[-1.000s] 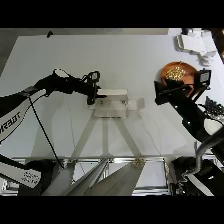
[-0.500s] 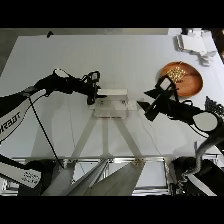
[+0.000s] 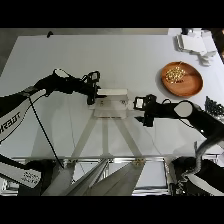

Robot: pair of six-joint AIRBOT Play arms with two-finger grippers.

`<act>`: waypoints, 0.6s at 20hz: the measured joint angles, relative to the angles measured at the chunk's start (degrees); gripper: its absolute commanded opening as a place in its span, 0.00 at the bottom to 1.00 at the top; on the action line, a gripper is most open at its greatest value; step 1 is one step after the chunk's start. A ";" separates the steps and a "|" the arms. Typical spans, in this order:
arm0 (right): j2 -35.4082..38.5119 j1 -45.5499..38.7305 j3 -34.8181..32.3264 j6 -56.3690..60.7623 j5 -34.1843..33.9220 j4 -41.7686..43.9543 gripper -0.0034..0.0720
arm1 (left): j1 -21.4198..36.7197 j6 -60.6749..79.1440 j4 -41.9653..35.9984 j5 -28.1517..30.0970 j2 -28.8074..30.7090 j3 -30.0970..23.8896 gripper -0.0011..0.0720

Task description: Fold the box and place the chain.

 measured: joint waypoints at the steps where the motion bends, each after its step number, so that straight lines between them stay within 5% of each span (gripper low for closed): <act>1: -2.32 0.00 0.02 -4.42 -1.07 3.17 0.89 | 0.00 0.00 0.00 0.00 0.00 0.00 0.02; 12: -14.34 -0.02 0.09 -21.97 -9.33 31.95 0.90 | 0.00 0.00 0.00 0.00 0.00 0.00 0.02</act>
